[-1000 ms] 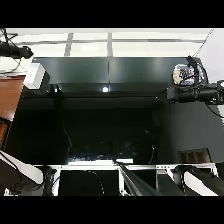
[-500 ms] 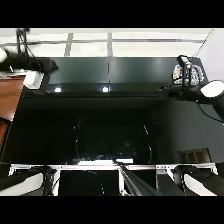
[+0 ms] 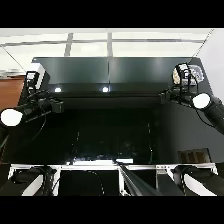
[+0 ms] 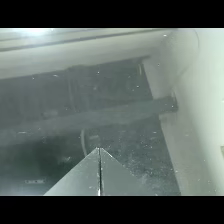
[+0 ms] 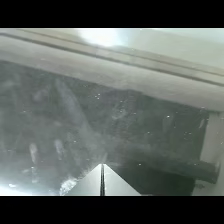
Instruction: Fold the box and place the chain.
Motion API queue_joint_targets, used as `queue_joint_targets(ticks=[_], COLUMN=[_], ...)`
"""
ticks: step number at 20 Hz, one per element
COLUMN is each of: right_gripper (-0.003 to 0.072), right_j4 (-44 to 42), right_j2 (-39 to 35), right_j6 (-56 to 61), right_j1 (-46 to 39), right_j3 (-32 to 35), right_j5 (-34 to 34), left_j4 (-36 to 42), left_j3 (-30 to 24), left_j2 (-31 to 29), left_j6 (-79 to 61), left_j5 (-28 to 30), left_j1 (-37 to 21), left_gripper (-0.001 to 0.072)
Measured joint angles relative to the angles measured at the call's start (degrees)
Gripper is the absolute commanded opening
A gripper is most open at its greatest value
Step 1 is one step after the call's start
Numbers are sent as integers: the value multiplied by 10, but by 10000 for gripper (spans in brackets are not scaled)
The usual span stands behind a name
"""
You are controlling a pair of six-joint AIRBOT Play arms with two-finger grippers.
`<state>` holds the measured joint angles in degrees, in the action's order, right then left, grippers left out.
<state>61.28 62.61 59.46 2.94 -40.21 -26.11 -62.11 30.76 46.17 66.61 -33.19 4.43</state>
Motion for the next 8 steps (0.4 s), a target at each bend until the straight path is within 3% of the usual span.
queue_joint_targets(ticks=[8], right_gripper=[15], right_j4=[9], right_j2=[0], right_j6=[1], right_j1=[-1], right_j3=[3], right_j5=[7], left_j4=[0], left_j3=[-19], left_j2=[-14], left_j6=[0], left_j5=[11], left_j1=[2], left_gripper=[30])
